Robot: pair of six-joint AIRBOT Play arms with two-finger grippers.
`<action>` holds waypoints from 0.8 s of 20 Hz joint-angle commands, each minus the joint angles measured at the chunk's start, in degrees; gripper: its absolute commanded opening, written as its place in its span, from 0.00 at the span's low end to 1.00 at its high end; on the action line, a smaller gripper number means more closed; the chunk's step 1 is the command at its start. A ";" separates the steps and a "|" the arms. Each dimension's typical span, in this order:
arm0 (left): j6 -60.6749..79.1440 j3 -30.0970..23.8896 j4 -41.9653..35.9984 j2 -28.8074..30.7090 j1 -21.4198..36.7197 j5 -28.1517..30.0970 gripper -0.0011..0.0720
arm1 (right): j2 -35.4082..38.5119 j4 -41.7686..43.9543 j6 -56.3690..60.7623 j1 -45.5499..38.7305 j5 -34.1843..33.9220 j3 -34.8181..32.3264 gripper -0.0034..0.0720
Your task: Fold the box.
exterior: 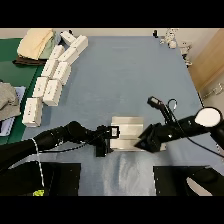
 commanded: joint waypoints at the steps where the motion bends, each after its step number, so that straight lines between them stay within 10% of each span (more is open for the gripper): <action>1: -0.02 0.04 0.00 -0.02 0.04 -0.02 0.69 | 6.80 -14.95 -8.81 0.00 0.61 -3.69 0.86; 16: -0.02 0.04 0.00 -0.02 0.04 -0.02 0.69 | -1.60 -20.57 -26.32 8.17 -18.16 -8.37 0.99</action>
